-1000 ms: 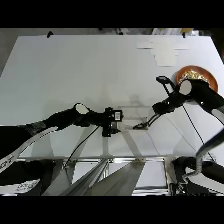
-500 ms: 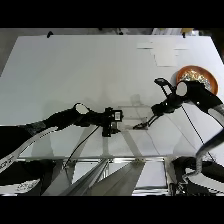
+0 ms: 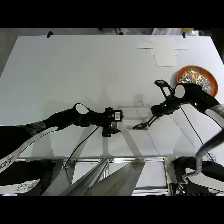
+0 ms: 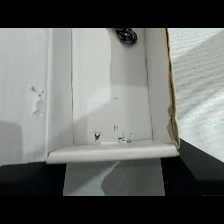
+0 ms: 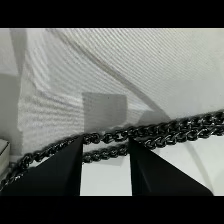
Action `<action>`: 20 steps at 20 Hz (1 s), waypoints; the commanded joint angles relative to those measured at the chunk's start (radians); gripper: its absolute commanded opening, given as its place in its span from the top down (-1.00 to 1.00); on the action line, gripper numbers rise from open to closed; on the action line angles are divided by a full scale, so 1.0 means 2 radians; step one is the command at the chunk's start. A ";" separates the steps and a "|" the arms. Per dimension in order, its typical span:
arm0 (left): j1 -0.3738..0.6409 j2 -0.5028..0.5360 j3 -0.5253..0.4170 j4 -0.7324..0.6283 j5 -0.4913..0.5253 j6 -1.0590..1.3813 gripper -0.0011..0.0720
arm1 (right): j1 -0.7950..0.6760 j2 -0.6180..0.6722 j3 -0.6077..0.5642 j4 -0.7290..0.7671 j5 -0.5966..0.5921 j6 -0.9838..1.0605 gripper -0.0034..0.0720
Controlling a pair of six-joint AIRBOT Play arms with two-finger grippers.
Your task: Fold the box and place the chain.
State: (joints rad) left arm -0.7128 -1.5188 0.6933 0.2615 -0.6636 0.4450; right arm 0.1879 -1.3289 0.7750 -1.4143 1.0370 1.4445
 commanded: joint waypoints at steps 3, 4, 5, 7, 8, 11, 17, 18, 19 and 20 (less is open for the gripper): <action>0.000 0.000 0.000 0.000 0.000 0.000 0.22 | 0.001 -0.008 -0.001 0.002 0.002 0.007 0.60; 0.000 0.000 0.000 0.000 0.000 0.000 0.22 | 0.001 -0.005 -0.001 0.002 0.008 0.007 0.88; 0.000 0.000 0.000 0.000 0.000 0.000 0.22 | 0.001 0.000 -0.001 0.002 0.015 0.006 0.87; 0.000 0.000 0.000 0.000 0.000 0.000 0.22 | 0.001 0.021 -0.001 0.002 0.027 0.005 0.87; 0.000 0.000 0.000 0.000 0.000 0.000 0.22 | 0.001 0.039 -0.001 0.002 0.032 0.005 0.87; 0.000 0.000 0.000 0.000 0.000 0.000 0.22 | 0.001 0.110 -0.001 0.004 0.055 0.003 0.87; 0.000 0.000 0.000 0.000 -0.001 0.000 0.22 | 0.045 0.268 -0.001 0.058 0.115 -0.010 0.87; 0.000 0.000 0.000 0.000 -0.001 0.000 0.22 | 0.056 0.288 -0.001 0.082 0.116 -0.013 0.87; 0.000 0.000 0.000 0.000 -0.001 0.000 0.22 | 0.067 0.306 -0.001 0.113 0.112 -0.016 0.87; 0.000 0.000 0.000 0.000 -0.001 0.000 0.22 | 0.076 0.318 -0.001 0.142 0.103 -0.016 0.87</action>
State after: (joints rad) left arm -0.7128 -1.5188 0.6933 0.2611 -0.6636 0.4454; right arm 0.2890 -0.7990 0.7715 -1.2751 1.2407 1.4239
